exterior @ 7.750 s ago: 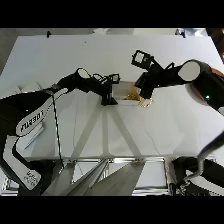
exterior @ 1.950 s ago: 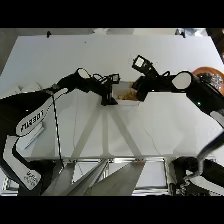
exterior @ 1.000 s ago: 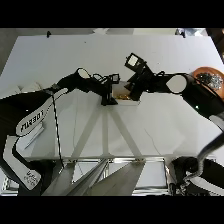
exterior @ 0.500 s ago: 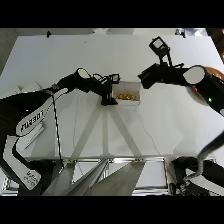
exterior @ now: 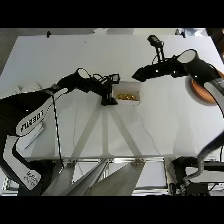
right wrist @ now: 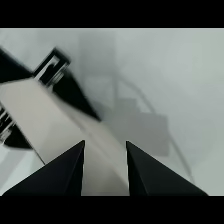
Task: Fold the box and place the chain.
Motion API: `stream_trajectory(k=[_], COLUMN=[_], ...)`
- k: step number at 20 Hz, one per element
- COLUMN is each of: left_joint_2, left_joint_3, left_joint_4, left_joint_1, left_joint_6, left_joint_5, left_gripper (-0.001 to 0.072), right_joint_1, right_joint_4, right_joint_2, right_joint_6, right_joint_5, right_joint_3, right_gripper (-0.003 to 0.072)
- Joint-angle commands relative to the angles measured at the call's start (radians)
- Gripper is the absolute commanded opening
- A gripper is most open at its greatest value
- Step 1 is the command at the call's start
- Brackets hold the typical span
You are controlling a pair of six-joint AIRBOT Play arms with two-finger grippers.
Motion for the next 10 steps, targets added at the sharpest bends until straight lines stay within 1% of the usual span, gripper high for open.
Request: stream_trajectory(k=[1,2,3,4,5,8,10], left_joint_2=[0.0,0.0,0.0,0.0,0.0,0.0,0.0], left_joint_3=[0.001,0.001,0.001,0.001,0.001,0.001,0.001], left_joint_4=[0.0,0.0,0.0,0.0,0.0,0.0,0.0], left_joint_1=[0.0,0.0,0.0,0.0,0.0,0.0,0.0], left_joint_6=[0.0,0.0,0.0,0.0,0.0,0.0,0.0], left_joint_5=[0.0,0.0,0.0,0.0,0.0,0.0,0.0], left_gripper=[0.0419,0.0419,0.0419,0.0419,0.0419,0.0419,0.0419], right_joint_1=[-0.002,-0.001,0.003,0.01,0.02,0.054,0.071], right_joint_4=[0.007,0.006,0.003,-0.003,-0.021,-0.1,-0.131], right_joint_2=[-0.047,-0.047,-0.045,-0.04,-0.033,-0.017,-0.016], right_joint_6=[-0.084,-0.145,-0.23,-0.302,-0.361,-0.398,-0.426], right_joint_5=[0.22,0.237,0.241,0.232,0.213,0.133,0.126], right_joint_3=[0.032,0.032,0.032,0.032,0.032,0.032,0.032], right_gripper=[0.0299,0.0302,0.0329,0.0413,0.0438,0.0438,0.0438])
